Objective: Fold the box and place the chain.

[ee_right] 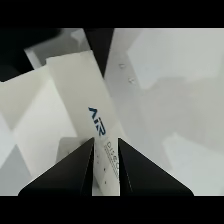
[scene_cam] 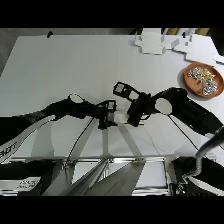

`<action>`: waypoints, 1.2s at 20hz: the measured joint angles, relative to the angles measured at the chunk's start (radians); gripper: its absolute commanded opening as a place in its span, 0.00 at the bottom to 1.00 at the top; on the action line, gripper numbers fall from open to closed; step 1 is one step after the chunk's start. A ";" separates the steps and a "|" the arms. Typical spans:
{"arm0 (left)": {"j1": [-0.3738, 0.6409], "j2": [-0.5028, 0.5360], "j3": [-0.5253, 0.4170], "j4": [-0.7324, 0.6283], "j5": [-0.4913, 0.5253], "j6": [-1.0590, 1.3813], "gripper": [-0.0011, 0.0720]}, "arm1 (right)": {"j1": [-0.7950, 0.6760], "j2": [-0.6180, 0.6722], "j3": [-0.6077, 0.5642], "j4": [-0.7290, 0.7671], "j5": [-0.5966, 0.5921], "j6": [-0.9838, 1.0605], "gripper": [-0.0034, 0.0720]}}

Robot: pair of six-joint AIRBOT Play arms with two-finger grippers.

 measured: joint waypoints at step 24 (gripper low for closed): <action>0.000 0.000 0.000 0.000 0.000 0.000 0.22 | 0.090 0.039 -0.034 -0.014 -0.112 -0.154 0.47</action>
